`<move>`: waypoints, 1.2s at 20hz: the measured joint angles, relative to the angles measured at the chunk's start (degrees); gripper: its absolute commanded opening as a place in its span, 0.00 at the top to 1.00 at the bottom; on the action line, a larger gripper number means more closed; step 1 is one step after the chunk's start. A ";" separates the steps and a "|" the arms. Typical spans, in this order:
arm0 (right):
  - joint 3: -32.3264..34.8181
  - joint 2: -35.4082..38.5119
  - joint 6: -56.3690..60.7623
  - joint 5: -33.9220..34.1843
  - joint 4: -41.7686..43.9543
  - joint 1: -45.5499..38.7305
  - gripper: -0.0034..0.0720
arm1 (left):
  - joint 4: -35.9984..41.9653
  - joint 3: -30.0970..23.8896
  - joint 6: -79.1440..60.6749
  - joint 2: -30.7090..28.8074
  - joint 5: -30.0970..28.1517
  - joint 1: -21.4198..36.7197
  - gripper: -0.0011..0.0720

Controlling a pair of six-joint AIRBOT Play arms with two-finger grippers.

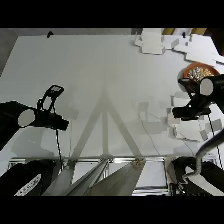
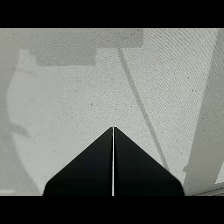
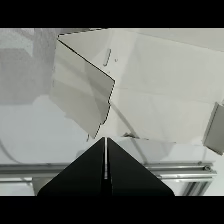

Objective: Fold the box and place the chain.

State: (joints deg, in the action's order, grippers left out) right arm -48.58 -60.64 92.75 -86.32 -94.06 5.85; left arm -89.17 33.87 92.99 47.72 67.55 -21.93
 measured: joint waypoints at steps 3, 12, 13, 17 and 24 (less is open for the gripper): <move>0.00 0.00 -0.02 0.00 0.00 0.00 0.93 | 0.00 0.00 0.00 0.00 0.00 -0.02 0.98; 0.00 0.00 0.00 0.00 0.00 0.00 0.93 | 0.00 0.00 0.02 0.00 0.00 0.00 0.98; 0.00 0.00 -0.02 0.00 0.00 0.00 0.93 | 0.00 0.00 0.00 0.00 0.00 0.00 0.98; 0.00 0.00 -0.02 0.00 0.00 0.00 0.93 | 0.00 0.00 0.00 0.00 0.00 0.00 0.98; 0.00 0.00 -3.98 -0.04 -0.52 0.00 0.93 | 0.00 0.00 0.02 0.00 0.00 0.00 0.98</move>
State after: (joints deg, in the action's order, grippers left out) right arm -48.58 -60.64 88.77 -86.37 -94.59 5.85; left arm -89.17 33.87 93.01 47.72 67.55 -21.93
